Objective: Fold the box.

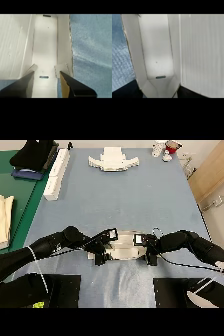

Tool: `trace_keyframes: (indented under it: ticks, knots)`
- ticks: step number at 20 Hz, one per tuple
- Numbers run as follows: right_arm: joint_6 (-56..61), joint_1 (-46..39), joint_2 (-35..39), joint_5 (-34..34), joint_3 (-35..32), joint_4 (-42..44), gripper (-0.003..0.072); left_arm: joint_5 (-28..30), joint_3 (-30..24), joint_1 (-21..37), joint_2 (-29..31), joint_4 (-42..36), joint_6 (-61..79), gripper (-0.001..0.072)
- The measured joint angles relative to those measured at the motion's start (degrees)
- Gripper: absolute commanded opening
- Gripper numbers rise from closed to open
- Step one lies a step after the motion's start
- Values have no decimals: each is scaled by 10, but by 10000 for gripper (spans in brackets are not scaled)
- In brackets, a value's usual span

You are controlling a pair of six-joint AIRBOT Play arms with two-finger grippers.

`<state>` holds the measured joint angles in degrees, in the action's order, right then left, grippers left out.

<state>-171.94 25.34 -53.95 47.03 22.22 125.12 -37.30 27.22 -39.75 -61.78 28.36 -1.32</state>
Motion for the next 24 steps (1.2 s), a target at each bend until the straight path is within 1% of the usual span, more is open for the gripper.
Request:
trace_keyframes:
  ticks: [2,3,4,6,8,10,12,15,18,21,24]
  knots:
    - [0,0,0,0,0,0,491,-1,0,0,0,-5,0,513]
    - [0,0,0,0,0,0,491,-1,0,0,0,-8,0,279]
    - [0,0,0,0,0,0,491,-3,0,0,0,-10,-2,15]
    - [0,0,0,0,0,0,491,-6,0,0,2,-12,-10,12]
    - [1,0,0,0,0,0,491,-8,3,3,9,5,-47,12]
    - [1,0,0,0,0,0,491,-19,9,12,25,48,-121,12]
    - [1,0,0,0,0,0,491,-51,18,32,52,109,-226,12]
    - [1,0,0,0,0,0,491,-118,25,78,106,183,-375,12]
    - [0,0,0,0,0,0,491,-186,28,136,166,220,-502,12]
    - [0,0,0,0,0,0,491,-234,28,197,220,269,-639,12]
    - [0,0,0,0,0,0,491,-264,14,245,242,311,-753,12]
